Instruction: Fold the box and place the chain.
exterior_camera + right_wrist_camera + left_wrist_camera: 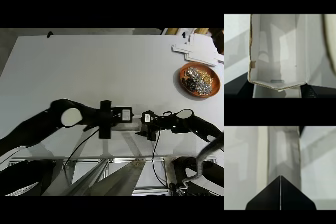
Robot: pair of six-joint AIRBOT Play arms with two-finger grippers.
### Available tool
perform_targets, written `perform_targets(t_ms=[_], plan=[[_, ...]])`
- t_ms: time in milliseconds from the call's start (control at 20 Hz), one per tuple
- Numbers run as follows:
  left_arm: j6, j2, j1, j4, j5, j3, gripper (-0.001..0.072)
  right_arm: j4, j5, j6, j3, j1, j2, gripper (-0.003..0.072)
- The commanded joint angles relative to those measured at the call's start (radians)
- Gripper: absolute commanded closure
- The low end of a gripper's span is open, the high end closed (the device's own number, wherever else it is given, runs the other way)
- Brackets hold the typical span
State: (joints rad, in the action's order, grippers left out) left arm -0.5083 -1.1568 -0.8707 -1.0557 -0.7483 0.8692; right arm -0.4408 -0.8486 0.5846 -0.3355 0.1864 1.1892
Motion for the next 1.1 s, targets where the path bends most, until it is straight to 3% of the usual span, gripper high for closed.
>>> perform_targets(t_ms=[0,100,200,400,600,750,900,1000,1050], plan=[[0.018,-0.095,-0.020,0.037,0.304,0.002,0.0702,0.000,0.000,0.000,-0.001,0.000,-0.001,0.0275],[0.010,-0.153,0.008,0.084,0.400,0.007,0.0702,0.000,0.000,0.000,-0.001,0.000,-0.001,0.0275],[0.009,-0.208,0.042,0.129,0.410,0.018,0.0702,0.000,0.000,0.000,-0.001,0.000,-0.001,0.0275],[0.003,-0.311,0.116,0.132,0.321,0.018,0.0702,0.000,0.000,0.000,-0.001,0.000,-0.001,0.0275],[0.003,-0.289,0.138,0.131,0.251,0.018,0.0701,0.000,0.000,0.000,-0.001,0.000,-0.001,0.0275],[0.003,-0.193,0.157,0.121,0.127,0.018,0.0701,0.000,0.000,0.000,-0.001,0.000,-0.001,0.0275],[0.003,-0.093,0.172,0.090,-0.106,0.018,0.0701,0.000,0.000,0.000,-0.001,0.000,-0.001,0.0275],[0.003,-0.074,0.180,0.090,-0.262,0.017,0.0700,0.000,0.000,0.000,-0.001,0.000,-0.001,0.0275],[0.003,-0.075,0.187,0.090,-0.292,0.008,0.0700,0.000,0.000,0.000,-0.001,0.000,-0.001,0.0275]])
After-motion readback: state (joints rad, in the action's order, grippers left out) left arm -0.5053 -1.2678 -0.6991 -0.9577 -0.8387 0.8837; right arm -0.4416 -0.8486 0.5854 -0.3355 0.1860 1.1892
